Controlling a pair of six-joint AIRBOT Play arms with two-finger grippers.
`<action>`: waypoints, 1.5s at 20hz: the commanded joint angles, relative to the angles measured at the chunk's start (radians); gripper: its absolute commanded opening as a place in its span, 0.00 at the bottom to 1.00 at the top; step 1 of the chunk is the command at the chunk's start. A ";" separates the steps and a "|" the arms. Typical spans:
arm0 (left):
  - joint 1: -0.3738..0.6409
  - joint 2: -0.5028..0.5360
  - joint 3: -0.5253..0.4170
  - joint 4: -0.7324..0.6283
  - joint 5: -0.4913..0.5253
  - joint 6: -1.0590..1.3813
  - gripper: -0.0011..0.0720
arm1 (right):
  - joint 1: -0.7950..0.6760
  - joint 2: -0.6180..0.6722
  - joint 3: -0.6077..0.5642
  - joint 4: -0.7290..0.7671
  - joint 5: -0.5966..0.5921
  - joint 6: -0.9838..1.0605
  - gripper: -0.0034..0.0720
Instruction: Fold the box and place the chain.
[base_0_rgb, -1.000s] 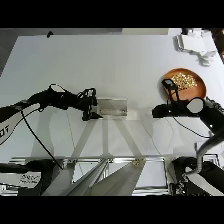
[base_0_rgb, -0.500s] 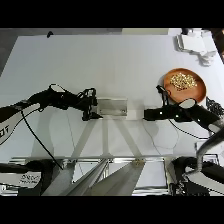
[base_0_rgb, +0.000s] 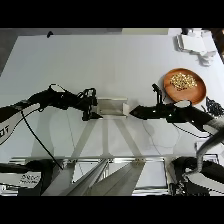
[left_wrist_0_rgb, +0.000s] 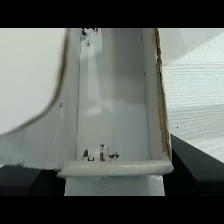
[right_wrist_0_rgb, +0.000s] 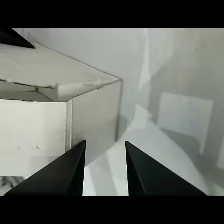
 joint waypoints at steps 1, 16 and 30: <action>0.000 -0.001 0.000 0.001 0.000 0.000 0.53 | 0.023 0.003 0.000 0.071 0.001 -0.003 0.42; 0.000 -0.001 0.000 0.000 0.000 0.000 0.53 | 0.057 0.082 0.000 0.016 -0.088 0.000 0.30; 0.000 -0.001 0.000 0.000 0.000 0.000 0.53 | 0.130 0.084 0.006 0.016 -0.164 -0.001 0.61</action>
